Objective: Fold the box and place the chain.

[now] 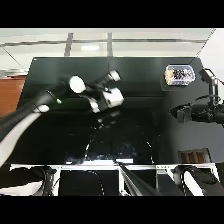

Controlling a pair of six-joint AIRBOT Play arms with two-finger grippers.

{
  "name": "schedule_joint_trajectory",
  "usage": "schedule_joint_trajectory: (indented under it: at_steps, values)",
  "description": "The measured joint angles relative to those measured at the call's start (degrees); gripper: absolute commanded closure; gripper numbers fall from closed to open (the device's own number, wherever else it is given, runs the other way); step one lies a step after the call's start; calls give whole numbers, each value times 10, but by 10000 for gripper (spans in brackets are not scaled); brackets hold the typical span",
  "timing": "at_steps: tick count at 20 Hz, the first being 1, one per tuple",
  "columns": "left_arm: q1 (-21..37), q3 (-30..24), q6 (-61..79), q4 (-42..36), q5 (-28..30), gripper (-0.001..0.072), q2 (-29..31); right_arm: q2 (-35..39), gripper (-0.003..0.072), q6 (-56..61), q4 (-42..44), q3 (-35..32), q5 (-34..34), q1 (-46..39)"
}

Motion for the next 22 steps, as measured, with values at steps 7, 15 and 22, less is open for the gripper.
schedule_joint_trajectory:
  at_steps: [7, 15, 22]
  values:
    - [309, 149, -193, 79, 12, 377, -100, -5, 671, 18, 92, 0, -64, 0]
    - [433, 388, -236, 88, -25, 45, -302, -6, 671, 52, 143, 0, -89, 0]
    - [396, 491, -336, 271, -67, -7, -303, -6, 671, 63, 145, 0, -77, 0]
